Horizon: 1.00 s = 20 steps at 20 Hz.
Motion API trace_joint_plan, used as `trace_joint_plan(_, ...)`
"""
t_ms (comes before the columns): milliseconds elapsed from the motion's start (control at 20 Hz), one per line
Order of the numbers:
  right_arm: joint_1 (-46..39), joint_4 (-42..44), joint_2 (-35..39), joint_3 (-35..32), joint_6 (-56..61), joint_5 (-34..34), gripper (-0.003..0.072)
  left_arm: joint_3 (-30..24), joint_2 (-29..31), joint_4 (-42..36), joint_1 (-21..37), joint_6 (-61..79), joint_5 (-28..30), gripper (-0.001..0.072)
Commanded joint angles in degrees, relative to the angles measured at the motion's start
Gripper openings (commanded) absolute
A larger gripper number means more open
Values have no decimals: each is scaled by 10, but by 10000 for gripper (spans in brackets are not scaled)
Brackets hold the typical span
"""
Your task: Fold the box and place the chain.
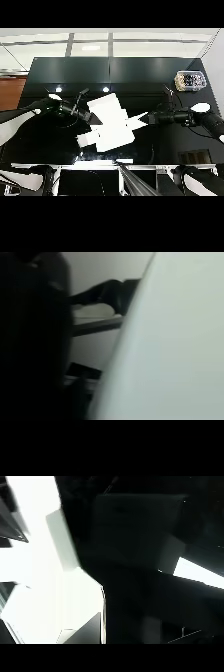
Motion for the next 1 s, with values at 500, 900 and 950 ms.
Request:
trace_joint_plan(500, -97, -136, 1, 163, 40, 265, 712, -43, 159, 54, -77, 127, 137, 20)
trace_joint_plan(900, 61, -258, 0, 153, -167, 35, 711, -98, 231, 89, -158, 369, 333, 24)
trace_joint_plan(950, 77, -264, 0, 153, -184, 16, 712, -97, 229, 91, -164, 376, 355, 24)
